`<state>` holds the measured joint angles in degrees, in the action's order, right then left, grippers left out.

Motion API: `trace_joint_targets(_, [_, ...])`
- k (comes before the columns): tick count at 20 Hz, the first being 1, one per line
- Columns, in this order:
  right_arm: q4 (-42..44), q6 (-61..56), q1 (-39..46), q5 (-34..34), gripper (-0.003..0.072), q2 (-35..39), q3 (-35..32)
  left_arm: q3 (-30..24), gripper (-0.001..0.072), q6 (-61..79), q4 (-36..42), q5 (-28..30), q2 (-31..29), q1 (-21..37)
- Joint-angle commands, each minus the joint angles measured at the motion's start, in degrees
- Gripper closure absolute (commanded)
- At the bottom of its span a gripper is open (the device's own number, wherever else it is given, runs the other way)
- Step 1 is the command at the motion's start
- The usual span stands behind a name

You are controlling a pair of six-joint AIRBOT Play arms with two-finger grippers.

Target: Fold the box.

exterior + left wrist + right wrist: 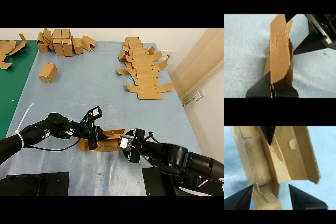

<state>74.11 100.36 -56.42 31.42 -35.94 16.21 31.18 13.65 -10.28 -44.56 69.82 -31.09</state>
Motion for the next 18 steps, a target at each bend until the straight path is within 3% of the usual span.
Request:
trace_joint_targets(1, [23.8, 27.8, 9.2, -2.0, -0.0026, -0.2, 0.0, 0.1, 0.0695, 0.0, 0.0, 0.0, 0.0, 0.0])
trace_joint_targets(4, [41.0, 48.2, 16.5, 1.0, -0.0026, -1.5, 0.3, 0.1, 0.0695, 0.0, 0.0, 0.0, 0.0, 0.0])
trace_joint_targets(6, [47.4, 57.9, 19.4, 3.6, -0.0026, -4.8, 1.4, 0.1, 0.0696, 0.0, 0.0, 0.0, 0.0, 0.0])
trace_joint_targets(13, [51.9, 69.1, 22.9, 8.7, -0.0026, -17.7, 7.4, 0.1, 0.0695, 0.0, 0.0, 0.0, 0.0, 0.0])
trace_joint_targets(18, [51.8, 69.2, 22.9, 8.9, -0.0026, -19.5, 7.6, 0.1, 0.0696, 0.0, 0.0, 0.0, 0.0, 0.0])
